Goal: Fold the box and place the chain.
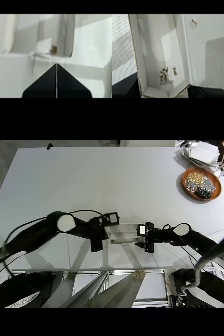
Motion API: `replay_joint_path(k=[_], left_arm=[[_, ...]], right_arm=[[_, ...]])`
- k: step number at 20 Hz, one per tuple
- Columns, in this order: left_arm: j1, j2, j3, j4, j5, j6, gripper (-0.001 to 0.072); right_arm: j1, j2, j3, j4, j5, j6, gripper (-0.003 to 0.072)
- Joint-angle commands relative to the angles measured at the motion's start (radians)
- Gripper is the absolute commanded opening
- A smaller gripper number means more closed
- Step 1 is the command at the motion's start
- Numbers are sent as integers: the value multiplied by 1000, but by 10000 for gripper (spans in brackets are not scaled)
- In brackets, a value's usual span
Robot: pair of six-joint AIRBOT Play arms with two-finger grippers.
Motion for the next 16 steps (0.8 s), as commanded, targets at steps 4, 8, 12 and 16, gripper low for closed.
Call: replay_joint_path(k=[4, 8, 12, 16], left_arm=[[192, 247, -90, 40, -92, -423, 0], [305, 201, -225, -149, -37, -510, 1], [309, 13, -239, -245, -3, -496, 1], [302, -164, -238, -351, 38, -438, 0]], right_arm=[[0, 1, 0, 0, 0, 0, 411], [0, 1, 0, 1, 0, 0, 411], [0, 1, 0, 0, 0, 0, 411], [0, 1, 0, 0, 0, 0, 411]])
